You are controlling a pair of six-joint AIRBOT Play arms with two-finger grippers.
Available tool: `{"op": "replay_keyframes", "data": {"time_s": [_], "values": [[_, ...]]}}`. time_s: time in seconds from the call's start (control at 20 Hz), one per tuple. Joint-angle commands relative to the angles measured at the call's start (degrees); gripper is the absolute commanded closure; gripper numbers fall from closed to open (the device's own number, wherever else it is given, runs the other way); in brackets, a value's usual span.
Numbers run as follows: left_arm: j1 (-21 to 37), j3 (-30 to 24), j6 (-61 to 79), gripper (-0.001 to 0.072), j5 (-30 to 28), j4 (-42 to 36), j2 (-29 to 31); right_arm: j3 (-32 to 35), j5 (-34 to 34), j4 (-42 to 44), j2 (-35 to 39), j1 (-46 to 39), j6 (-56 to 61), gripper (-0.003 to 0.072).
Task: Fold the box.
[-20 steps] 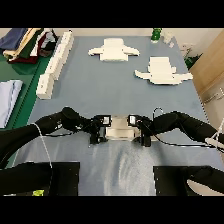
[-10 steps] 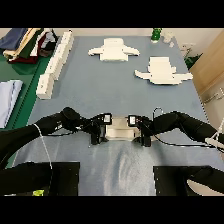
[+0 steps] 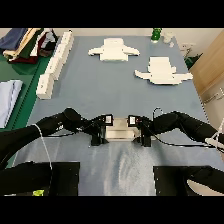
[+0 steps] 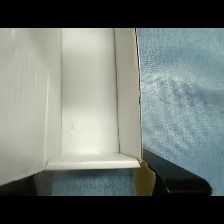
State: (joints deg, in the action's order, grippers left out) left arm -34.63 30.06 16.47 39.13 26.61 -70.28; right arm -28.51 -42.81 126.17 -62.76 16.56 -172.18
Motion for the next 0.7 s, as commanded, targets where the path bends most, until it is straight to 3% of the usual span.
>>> {"op": "replay_keyframes", "data": {"time_s": [0.0, 0.2, 0.25, 0.3, 0.65], "values": [[-0.28, 0.0, -1.09, 0.0061, -1.22, 0.2, 0.04, 0.02, 0.09, 0.07, -0.02, -0.02, 0.04, 0.0293], [-0.28, 0.0, -1.09, 0.007, -1.29, 0.2, 0.04, 0.02, 0.09, 0.07, -0.02, -0.02, 0.04, 0.0293], [-0.28, 0.0, -1.09, 0.0222, -1.29, 0.22, 0.04, 0.02, 0.09, 0.09, -0.02, -0.02, 0.04, 0.0293], [-0.31, 0.0, -1.07, 0.0326, -1.18, 0.31, 0.04, 0.02, 0.09, 0.07, -0.02, -0.02, 0.04, 0.0293], [-0.39, 0.0, -1.07, 0.0321, -1.22, 0.39, 0.04, 0.02, 0.09, 0.07, -0.02, -0.02, 0.04, 0.0293]]}}
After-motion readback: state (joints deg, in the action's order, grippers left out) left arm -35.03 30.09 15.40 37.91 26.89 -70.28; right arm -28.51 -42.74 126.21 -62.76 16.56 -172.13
